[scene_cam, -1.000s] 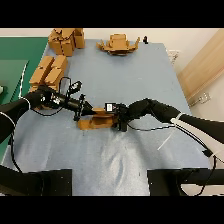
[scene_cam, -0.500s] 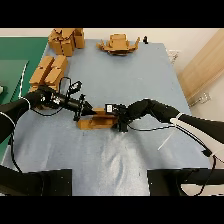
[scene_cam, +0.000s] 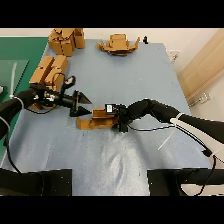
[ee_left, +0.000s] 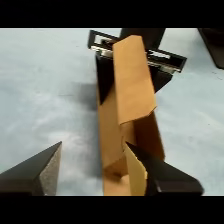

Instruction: Fold the box.

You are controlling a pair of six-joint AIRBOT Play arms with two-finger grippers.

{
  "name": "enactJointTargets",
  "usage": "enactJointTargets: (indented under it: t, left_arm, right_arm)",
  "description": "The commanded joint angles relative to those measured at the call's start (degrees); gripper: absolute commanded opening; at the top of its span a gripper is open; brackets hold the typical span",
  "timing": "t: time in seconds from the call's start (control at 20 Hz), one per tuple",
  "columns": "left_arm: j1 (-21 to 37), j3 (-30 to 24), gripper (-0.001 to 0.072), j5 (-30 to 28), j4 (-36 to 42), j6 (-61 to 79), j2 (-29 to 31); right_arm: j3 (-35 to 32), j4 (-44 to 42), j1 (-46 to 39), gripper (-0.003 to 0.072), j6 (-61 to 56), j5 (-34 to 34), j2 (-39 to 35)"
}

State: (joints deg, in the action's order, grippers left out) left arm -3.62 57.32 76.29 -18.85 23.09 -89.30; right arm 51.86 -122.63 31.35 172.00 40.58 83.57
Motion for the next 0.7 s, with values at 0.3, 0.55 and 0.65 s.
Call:
enactJointTargets:
  t: [0.3, 0.55, 0.65]
  left_arm:
    - [3.76, -1.68, 0.0009, 5.16, -12.83, -5.66, 12.94]
    - [-9.27, -6.16, 0.0011, 1.66, -13.00, -18.95, 18.34]
    - [-15.23, -7.21, 0.0011, -7.72, -12.83, -20.17, 18.21]
  right_arm:
    - [-0.02, 0.74, 0.04, 0.0298, -0.11, -0.09, 0.02]
    - [-0.02, 0.70, 0.04, 0.0299, -0.11, -1.49, 0.04]
    - [-0.02, 0.66, 0.07, 0.0298, -0.13, -1.49, 0.04]
